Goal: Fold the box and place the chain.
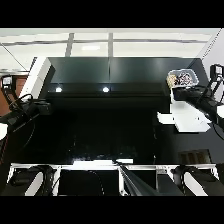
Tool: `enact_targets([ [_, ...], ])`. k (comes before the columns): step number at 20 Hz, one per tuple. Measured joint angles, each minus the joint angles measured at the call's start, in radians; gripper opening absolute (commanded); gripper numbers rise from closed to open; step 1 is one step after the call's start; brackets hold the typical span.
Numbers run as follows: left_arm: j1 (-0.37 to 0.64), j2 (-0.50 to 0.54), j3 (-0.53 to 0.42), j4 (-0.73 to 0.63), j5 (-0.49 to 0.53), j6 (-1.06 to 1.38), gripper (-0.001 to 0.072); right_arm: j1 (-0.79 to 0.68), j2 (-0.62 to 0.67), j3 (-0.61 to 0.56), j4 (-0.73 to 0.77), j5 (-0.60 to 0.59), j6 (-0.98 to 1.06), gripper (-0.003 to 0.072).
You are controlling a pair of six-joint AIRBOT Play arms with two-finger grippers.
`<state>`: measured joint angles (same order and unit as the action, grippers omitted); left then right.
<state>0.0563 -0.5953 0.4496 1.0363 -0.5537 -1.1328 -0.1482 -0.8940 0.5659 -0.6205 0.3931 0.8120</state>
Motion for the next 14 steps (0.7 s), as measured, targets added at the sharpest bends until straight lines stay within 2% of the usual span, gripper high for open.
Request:
enact_targets([
  [3, -0.003, -0.056, 0.0, -0.015, 0.044, 0.0, 0.0715, -0.042, -0.084, 0.035, -0.058, -0.065, 0.007, 0.072],
  [5, -0.003, -0.09, 0.0, -0.02, 0.049, 0.0, 0.0715, -0.136, -0.152, 0.113, -0.137, -0.073, 0.068, 0.072],
  [7, -0.003, -0.112, 0.0, -0.023, 0.049, 0.0, 0.0714, -0.278, -0.243, 0.235, -0.251, -0.018, 0.175, 0.072],
  [9, -0.004, -0.124, 0.0, -0.025, 0.036, 0.0, 0.0714, -0.429, -0.349, 0.39, -0.374, 0.122, 0.3, 0.072],
  [11, -0.003, -0.13, 0.0, -0.025, 0.017, 0.0, 0.0714, -0.568, -0.464, 0.538, -0.479, 0.317, 0.383, 0.072],
  [14, -0.003, -0.134, 0.0, -0.025, 0.004, 0.0, 0.0714, -0.704, -0.602, 0.659, -0.542, 0.592, 0.365, 0.072],
])
